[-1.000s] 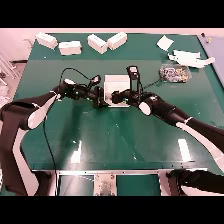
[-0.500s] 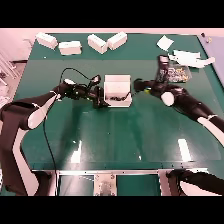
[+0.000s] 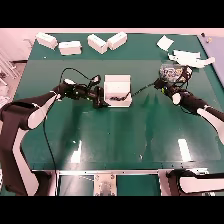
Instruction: Fold the box and place the chain.
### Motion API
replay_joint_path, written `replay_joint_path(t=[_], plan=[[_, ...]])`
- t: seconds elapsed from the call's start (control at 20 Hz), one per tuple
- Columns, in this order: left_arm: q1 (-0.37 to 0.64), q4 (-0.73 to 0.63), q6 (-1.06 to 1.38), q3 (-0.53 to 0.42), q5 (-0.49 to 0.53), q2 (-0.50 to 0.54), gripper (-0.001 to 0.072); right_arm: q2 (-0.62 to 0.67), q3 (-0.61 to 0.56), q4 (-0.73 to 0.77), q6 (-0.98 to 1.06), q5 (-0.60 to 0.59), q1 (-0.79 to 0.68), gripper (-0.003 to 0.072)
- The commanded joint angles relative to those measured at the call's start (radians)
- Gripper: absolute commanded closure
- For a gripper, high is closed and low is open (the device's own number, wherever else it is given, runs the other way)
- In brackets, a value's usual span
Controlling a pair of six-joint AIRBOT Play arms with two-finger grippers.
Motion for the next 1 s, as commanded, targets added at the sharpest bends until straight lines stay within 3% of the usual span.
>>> replay_joint_path(t=[0.0,0.3,0.6,0.85,0.9,0.95], plan=[[0.000,0.000,0.000,0.000,-0.002,0.000,0.0176,-0.124,0.082,0.000,0.036,-0.057,-0.022,0.0245],[0.000,0.000,0.000,0.000,-0.002,0.000,0.0176,-0.193,0.187,0.000,0.036,-0.051,-0.035,0.0250],[0.000,-0.003,0.000,0.000,-0.004,0.000,0.0176,-0.261,0.194,-0.001,0.069,-0.031,-0.046,0.0402],[0.000,-0.008,0.000,0.000,-0.009,0.000,0.0176,-0.285,0.201,0.000,0.069,-0.034,-0.046,0.0402],[0.000,-0.008,0.000,0.000,-0.009,0.000,0.0176,-0.283,0.200,0.000,0.069,-0.032,-0.046,0.0444],[0.000,-0.008,0.000,0.000,-0.009,0.000,0.0176,-0.273,0.200,-0.001,0.069,-0.020,-0.047,0.0579]])
